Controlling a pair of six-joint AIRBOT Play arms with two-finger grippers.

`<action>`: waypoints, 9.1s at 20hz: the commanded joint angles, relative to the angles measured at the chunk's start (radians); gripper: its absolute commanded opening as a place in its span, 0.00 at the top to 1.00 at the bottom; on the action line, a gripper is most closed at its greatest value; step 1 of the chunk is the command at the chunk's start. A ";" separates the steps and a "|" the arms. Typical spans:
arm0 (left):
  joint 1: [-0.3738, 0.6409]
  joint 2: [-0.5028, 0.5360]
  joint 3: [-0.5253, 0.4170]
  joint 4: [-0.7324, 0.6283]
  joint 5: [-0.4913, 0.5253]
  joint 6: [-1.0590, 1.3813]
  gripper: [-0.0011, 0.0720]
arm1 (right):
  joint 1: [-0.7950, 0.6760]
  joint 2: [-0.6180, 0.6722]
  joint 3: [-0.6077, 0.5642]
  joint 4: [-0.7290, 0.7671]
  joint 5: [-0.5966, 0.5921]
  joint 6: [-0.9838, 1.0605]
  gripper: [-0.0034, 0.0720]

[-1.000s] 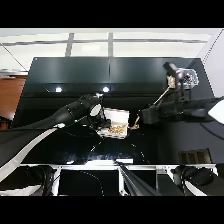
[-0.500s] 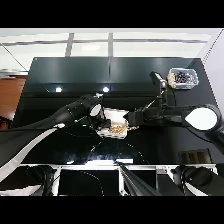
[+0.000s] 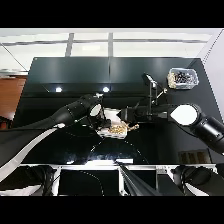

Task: Fold the box and place the chain.

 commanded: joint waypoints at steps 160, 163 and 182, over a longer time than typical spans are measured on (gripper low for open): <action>0.000 0.000 0.001 0.004 0.001 0.000 0.94 | -0.242 -0.204 -0.209 0.114 0.030 -1.624 0.89; 0.000 0.000 0.001 0.004 0.001 0.000 0.94 | -0.242 -0.098 -0.209 0.115 0.031 -1.448 0.89; 0.000 0.000 0.001 0.004 0.001 0.000 0.94 | -0.154 0.068 -0.096 0.360 0.055 -1.151 0.21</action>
